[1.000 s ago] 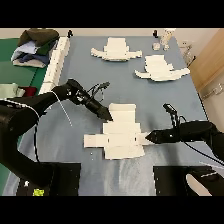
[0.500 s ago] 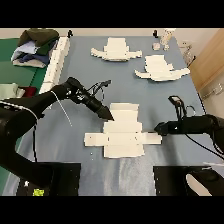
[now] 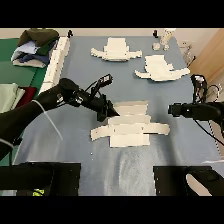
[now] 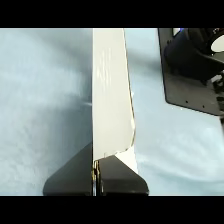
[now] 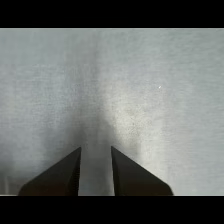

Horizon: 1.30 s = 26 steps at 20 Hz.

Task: Fold the box.

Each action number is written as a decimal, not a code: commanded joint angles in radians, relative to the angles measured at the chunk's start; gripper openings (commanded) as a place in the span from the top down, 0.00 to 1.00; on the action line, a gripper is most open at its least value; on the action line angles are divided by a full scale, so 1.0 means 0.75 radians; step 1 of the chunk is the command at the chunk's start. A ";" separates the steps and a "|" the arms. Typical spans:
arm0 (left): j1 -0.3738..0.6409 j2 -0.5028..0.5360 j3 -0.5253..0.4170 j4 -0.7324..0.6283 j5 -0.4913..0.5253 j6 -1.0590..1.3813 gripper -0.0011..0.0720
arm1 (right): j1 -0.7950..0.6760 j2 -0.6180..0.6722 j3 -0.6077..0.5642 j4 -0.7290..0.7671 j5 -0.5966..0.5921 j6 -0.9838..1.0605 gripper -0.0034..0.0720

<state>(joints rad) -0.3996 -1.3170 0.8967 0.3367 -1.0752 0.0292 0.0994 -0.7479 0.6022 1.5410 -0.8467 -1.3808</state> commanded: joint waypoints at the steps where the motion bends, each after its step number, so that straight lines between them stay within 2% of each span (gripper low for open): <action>1: -0.031 0.167 -0.199 -0.161 0.104 0.371 0.98 | 0.000 0.001 0.022 -0.005 0.017 0.075 0.55; 4: -0.084 0.277 -0.352 -0.159 0.153 0.613 0.98 | 0.000 0.001 0.022 0.028 0.069 0.075 0.56; 6: -0.100 0.293 -0.424 -0.158 0.246 0.619 0.97 | 0.000 0.001 0.022 0.074 0.105 0.075 0.56; 9: -0.100 0.283 -0.474 -0.157 0.399 0.619 0.97 | 0.001 0.001 0.022 0.117 0.132 0.075 0.56; 11: -0.100 0.256 -0.474 -0.155 0.445 0.614 0.97 | 0.001 0.001 0.022 0.124 0.131 0.075 0.56; 16: -0.099 0.212 -0.467 -0.155 0.428 0.604 0.97 | 0.001 0.001 0.022 0.131 0.128 0.075 0.56; 20: -0.097 0.211 -0.451 -0.149 0.300 0.585 0.97 | 0.001 0.001 0.022 0.158 0.128 0.075 0.56; 26: -0.097 0.209 -0.451 -0.055 0.290 0.482 0.97 | 0.001 0.001 0.022 0.192 0.124 0.075 0.56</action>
<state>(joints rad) -0.4728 -1.1591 0.5579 0.2699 -0.8455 0.4179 0.0994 -0.7479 0.6182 1.6741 -0.7509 -1.3247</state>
